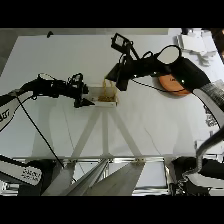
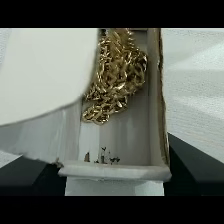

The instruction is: Fold the box and place the chain.

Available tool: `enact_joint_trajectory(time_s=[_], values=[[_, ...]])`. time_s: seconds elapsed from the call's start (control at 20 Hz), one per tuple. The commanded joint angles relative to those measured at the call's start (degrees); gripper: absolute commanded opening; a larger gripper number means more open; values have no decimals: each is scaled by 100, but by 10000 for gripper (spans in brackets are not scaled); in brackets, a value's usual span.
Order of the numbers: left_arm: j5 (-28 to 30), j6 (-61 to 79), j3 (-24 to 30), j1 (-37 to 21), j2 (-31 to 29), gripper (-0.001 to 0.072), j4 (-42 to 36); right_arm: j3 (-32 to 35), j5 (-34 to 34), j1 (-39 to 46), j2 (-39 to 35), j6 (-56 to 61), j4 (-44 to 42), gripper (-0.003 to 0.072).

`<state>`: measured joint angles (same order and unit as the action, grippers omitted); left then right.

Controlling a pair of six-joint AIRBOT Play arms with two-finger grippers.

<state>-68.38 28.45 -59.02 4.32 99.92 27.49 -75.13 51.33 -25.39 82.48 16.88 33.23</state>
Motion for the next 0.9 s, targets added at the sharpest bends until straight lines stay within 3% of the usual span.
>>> enact_joint_trajectory(time_s=[0.0,0.4,0.65,0.85], values=[[2,0,-4,0,0,375,2,-9,-669,-131,-26,-90,-935,11],[2,0,-4,0,0,375,2,-11,-780,-133,-13,-85,-1021,11],[2,0,-4,0,0,375,2,-11,-778,-133,52,-90,-1947,11],[2,0,-4,0,0,375,2,-9,-750,-133,120,-81,-1641,11]])
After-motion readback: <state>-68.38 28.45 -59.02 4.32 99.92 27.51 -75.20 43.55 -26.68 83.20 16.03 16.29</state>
